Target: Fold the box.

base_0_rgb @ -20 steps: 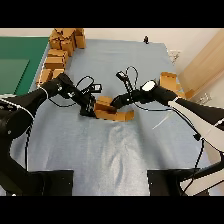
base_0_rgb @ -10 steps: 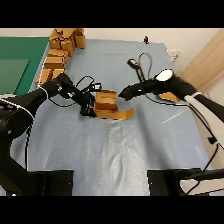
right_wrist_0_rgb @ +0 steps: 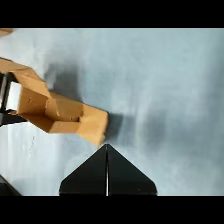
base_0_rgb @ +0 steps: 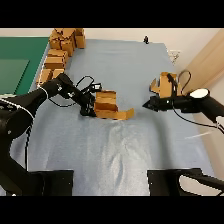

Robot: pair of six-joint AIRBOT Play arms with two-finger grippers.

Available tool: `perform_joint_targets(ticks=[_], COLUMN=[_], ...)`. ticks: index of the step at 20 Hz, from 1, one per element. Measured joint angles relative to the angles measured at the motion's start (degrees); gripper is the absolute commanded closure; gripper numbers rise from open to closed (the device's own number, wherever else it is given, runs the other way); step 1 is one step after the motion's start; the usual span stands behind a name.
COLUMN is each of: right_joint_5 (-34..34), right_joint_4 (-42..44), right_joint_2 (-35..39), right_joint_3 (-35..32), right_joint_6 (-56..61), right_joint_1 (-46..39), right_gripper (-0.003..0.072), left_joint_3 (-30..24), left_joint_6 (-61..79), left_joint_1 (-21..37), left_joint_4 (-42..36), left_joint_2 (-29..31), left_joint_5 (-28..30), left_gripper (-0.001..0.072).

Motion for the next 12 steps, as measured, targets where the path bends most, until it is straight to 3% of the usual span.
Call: perform_joint_targets(ticks=[5, 12], right_joint_5=[-0.28, -0.37], right_joint_4=[4.52, 9.29], right_joint_2=[-6.21, -15.37], right_joint_3=[-3.19, 0.37], right_joint_6=[2.32, 0.98], right_joint_1=[-1.51, 3.37], right_gripper=[0.0682, 0.0682], left_joint_3=[0.0, 0.02], left_joint_6=[-0.39, -0.48], left_joint_1=[0.0, 0.0], left_joint_4=[0.13, 0.17], left_joint_2=[0.02, 0.02], left_joint_5=[0.26, 0.5], left_gripper=[0.051, 0.051])
